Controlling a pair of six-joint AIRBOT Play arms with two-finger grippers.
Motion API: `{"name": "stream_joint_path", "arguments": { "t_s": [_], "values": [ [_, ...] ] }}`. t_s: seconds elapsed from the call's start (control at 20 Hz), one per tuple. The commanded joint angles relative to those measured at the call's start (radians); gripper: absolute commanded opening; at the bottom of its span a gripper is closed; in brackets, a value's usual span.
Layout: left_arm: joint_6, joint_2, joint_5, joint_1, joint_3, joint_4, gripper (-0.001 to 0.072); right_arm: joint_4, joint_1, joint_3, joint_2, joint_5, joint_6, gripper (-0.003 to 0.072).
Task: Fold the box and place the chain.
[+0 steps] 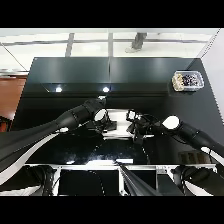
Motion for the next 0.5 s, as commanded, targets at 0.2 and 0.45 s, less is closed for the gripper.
{"name": "stream_joint_path", "arguments": {
  "t_s": [0.2,0.45],
  "values": [
    [0.0,0.0,-0.002,0.001,0.0,0.014,0.0031,-0.231,-0.243,0.077,0.21,0.275,0.595,0.0015],
    [0.0,0.0,-0.002,0.001,0.0,0.013,0.0031,-0.332,-0.621,0.017,0.276,0.173,1.022,0.0015]
  ]
}}
